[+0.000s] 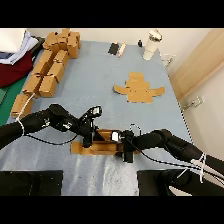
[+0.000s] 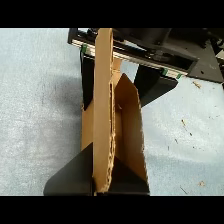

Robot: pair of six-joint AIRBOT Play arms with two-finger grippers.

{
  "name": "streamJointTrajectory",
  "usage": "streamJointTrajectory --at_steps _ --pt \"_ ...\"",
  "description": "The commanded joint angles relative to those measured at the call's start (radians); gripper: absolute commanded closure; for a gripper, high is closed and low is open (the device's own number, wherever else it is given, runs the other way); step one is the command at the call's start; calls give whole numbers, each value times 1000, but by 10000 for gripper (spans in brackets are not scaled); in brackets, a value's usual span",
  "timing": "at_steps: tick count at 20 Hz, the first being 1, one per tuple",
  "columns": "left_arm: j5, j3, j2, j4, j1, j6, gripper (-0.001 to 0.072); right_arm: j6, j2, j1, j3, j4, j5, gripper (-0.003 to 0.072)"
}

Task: Fold the box.

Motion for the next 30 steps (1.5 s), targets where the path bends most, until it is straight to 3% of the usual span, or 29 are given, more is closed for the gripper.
streamJointTrajectory --at_steps 1,5,6,7,8,11,15,19,20,21,24,27,30 --pt "0 0 -1 1 0 -1 696 27 -1 1 0 0 -19 170" --pt "21 1 0 2 2 -38 682 27 -1 1 1 0 -23 170" --pt "39 1 1 4 2 -74 428 27 -1 1 1 0 -23 169" --pt "62 1 5 5 2 -140 244 27 -1 1 0 0 -23 170" --pt "74 1 14 18 5 -203 213 27 -1 1 1 -2 -23 170" --pt "68 5 80 169 39 -327 213 27 -1 1 0 -19 -20 155" --pt "-23 5 214 370 105 -561 212 26 -1 1 0 -37 -12 155" --pt "-216 5 301 480 132 -776 219 -2 -1 1 0 -42 21 155" --pt "-274 5 308 477 130 -850 379 -3 -1 1 0 -44 26 155" --pt "-343 5 309 463 129 -934 701 -3 -1 1 0 -44 26 155" --pt "-417 3 309 370 68 -1174 698 -3 -1 1 0 -44 25 155" --pt "-363 4 289 310 -26 -1281 698 -3 -1 1 0 -44 25 155" --pt "-354 4 217 298 -54 -1313 698 -3 -1 1 0 -44 23 156"
